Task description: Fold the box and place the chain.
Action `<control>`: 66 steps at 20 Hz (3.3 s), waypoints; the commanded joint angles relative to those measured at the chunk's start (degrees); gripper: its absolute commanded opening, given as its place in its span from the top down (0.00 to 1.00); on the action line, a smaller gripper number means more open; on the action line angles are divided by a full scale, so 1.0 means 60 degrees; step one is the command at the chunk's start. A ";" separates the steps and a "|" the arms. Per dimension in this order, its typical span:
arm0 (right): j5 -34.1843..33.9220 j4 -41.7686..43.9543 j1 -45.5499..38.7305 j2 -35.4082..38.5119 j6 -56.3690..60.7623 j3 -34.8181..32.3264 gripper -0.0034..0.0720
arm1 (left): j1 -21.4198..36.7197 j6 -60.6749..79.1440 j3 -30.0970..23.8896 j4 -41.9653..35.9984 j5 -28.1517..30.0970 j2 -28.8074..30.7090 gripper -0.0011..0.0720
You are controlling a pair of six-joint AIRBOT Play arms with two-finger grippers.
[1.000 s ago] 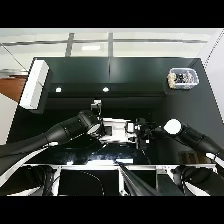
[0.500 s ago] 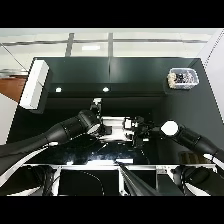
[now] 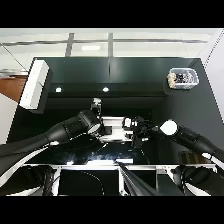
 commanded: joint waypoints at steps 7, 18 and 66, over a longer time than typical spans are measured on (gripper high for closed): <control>0.0033 -0.0699 -0.0262 0.0233 0.1424 0.0015 0.92 | 0.0007 -0.0004 -0.0007 -0.0149 -0.0015 -0.0062 0.94; 0.3701 -0.2932 -0.6626 0.2320 1.3132 -0.0433 0.92 | 0.0007 -0.0004 -0.0007 -0.0149 -0.0040 -0.0062 0.94; 0.2386 -0.3993 0.0284 -0.0066 1.7067 0.1701 0.46 | 0.0004 0.0000 -0.0004 -0.0149 -0.0044 -0.0062 0.94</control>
